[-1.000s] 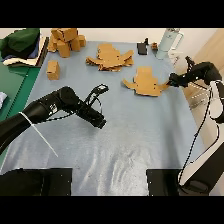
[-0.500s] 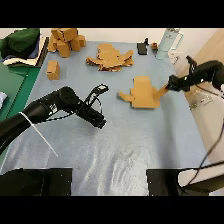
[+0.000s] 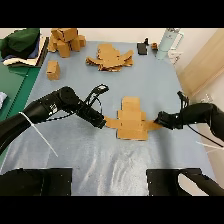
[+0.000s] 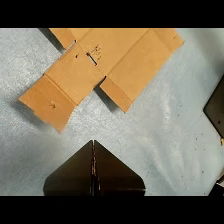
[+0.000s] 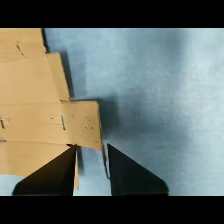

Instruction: Fold the box.

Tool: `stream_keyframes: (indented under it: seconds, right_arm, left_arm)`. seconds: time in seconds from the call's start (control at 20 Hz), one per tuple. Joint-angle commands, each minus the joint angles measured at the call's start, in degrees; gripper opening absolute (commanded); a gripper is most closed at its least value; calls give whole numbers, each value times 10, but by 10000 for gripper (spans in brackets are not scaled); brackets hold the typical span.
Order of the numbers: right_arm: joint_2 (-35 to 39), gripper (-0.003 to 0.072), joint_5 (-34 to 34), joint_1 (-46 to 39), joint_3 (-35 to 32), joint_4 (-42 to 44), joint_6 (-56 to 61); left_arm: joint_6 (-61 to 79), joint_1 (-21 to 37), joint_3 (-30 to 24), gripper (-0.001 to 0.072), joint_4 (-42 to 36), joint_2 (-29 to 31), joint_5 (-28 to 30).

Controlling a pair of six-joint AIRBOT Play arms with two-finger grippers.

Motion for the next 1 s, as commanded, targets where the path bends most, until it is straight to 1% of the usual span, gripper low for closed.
stream_keyframes:
  seconds: [0.0,0.2,0.4,0.55,0.65,0.7,0.75,0.8,0.85,0.9,0.95]
  right_arm:
    - [10,305,11,4,-18,-16,10]
    - [-67,305,-21,4,42,-14,-14]
    - [-158,300,-80,4,110,-8,-52]
    - [-214,292,-132,7,139,31,-90]
    - [-227,261,-146,16,141,37,-103]
    - [-227,236,-148,23,141,38,-112]
    - [-226,88,-147,30,141,41,-120]
    - [-226,2,-145,38,141,42,-133]
    - [-225,1,-140,49,141,45,-145]
    - [-222,1,-132,63,141,50,-155]
    - [-217,1,-123,81,140,59,-166]
  left_arm:
    - [0,0,0,13,0,0,1]
    - [0,0,0,13,0,0,7]
    - [0,0,0,13,-1,0,7]
    - [0,0,0,13,-16,0,-5]
    - [-1,1,1,15,-30,0,-27]
    - [-2,1,6,14,-31,0,-47]
    - [-13,1,14,15,-31,0,-63]
    - [-20,1,22,16,-31,0,-71]
    - [-20,2,32,27,-30,0,-77]
    - [-26,5,42,278,-30,0,-78]
    - [-41,12,54,512,-30,0,-76]
